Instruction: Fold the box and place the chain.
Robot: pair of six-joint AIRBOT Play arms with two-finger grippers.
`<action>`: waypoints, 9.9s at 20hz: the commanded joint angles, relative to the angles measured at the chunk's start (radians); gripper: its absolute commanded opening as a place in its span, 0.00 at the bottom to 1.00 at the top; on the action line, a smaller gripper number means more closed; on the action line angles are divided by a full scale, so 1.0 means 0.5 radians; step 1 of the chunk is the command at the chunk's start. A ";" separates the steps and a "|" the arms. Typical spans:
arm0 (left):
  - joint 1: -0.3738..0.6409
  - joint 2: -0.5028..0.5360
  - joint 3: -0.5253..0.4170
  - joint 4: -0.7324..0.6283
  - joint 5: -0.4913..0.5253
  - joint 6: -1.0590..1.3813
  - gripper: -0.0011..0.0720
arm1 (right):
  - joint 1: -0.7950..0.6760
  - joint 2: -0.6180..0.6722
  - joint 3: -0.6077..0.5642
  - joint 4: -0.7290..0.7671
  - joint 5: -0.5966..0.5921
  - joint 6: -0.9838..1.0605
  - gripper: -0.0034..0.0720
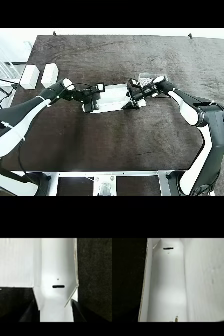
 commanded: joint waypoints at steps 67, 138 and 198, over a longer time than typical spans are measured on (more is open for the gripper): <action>0.057 0.052 0.001 -0.557 -0.110 0.375 0.04 | 0.001 -0.001 -0.001 0.001 0.000 0.000 0.71; 0.298 0.047 -0.291 -0.973 -0.193 -1.452 0.37 | 0.001 -0.001 -0.001 0.001 0.000 0.000 0.71; 0.175 0.166 -0.251 -0.598 -0.051 -2.042 0.54 | 0.001 -0.001 -0.001 0.002 0.000 0.000 0.71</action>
